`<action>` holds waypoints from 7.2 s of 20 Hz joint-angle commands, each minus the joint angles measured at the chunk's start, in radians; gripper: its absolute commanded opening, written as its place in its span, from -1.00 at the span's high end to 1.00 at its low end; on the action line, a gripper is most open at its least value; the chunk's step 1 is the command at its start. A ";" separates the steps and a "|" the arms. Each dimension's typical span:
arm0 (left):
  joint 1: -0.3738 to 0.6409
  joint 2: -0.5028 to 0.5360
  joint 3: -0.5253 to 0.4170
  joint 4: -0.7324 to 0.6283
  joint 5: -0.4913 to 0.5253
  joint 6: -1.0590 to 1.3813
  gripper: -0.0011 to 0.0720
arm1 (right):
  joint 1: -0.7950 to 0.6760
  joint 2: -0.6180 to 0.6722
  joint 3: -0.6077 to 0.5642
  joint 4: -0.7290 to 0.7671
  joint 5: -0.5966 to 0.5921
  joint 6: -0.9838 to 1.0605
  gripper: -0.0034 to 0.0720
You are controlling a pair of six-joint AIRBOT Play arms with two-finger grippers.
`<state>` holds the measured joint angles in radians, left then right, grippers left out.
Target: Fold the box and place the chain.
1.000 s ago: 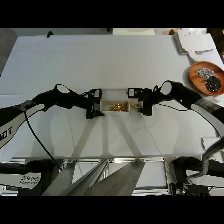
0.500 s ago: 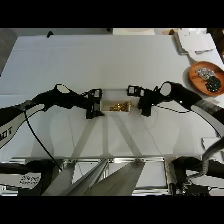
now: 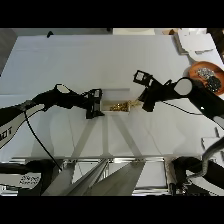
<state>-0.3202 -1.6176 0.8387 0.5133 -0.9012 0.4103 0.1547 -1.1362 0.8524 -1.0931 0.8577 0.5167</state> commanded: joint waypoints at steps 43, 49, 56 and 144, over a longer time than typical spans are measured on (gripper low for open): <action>0.001 0.000 0.000 0.000 0.000 0.000 0.39 | -0.126 -0.330 0.003 0.318 0.043 -0.649 0.07; 0.001 0.000 0.000 0.000 0.000 0.000 0.39 | -0.084 -0.331 0.003 0.319 0.039 -0.739 0.21; 0.001 0.000 0.000 0.000 0.000 0.000 0.39 | -0.074 -0.346 0.003 0.343 0.011 -0.748 0.22; 0.001 0.000 0.000 0.000 0.000 0.000 0.39 | 0.254 -0.213 0.228 0.031 0.038 0.155 -0.01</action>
<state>-0.3202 -1.6176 0.8383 0.5137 -0.9016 0.4107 0.3717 -1.3685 1.1004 -1.0145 0.9859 0.7082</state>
